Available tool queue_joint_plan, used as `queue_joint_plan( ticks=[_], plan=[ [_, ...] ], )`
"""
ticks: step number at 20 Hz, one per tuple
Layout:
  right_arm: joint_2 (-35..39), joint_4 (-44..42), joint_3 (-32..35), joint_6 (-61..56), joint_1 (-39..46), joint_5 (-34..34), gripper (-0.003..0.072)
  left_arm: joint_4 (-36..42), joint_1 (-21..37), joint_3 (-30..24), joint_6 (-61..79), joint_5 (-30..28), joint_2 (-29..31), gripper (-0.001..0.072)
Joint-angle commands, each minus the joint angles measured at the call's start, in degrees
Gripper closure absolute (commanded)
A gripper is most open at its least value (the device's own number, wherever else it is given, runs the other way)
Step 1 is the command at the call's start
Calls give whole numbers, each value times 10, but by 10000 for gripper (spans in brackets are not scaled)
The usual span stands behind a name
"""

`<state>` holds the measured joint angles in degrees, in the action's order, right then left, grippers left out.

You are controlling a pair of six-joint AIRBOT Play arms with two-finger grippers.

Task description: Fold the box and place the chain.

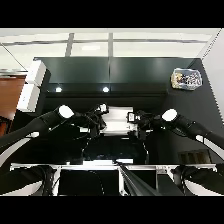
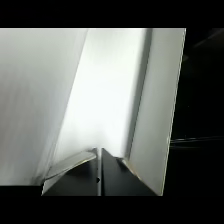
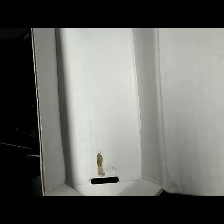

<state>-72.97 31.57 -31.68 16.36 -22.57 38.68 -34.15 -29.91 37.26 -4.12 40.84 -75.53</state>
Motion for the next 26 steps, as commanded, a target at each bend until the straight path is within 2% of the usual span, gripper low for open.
queue_joint_plan(
  ticks=[1,3,5,8,11,13,14,17,19,21,24,26],
  plan=[
    [0,0,0,0,-1,0,237,-25,20,0,-29,14,9,683],
    [0,0,0,-1,-1,0,238,-81,54,0,-149,27,32,683],
    [0,0,0,0,-1,0,237,-148,100,0,-270,65,70,683],
    [0,0,0,-1,-1,0,237,-286,195,-1,-411,136,114,684],
    [0,0,0,0,-1,0,237,-345,308,-6,-615,162,115,684],
    [0,0,0,-1,-1,0,237,-298,374,-23,-715,165,109,683],
    [0,0,0,0,-1,0,237,-244,399,-32,-727,183,97,683],
    [0,0,0,0,-1,0,237,-102,424,-39,-652,269,30,684],
    [0,0,0,0,-1,0,237,-47,400,-39,-627,288,-19,685],
    [0,0,0,0,-1,0,237,-18,354,-38,-616,268,-51,685],
    [0,0,0,-1,-1,0,237,12,293,-29,-581,249,-63,685],
    [0,0,0,-1,-1,0,237,45,285,-25,-537,263,-63,685]
  ],
)
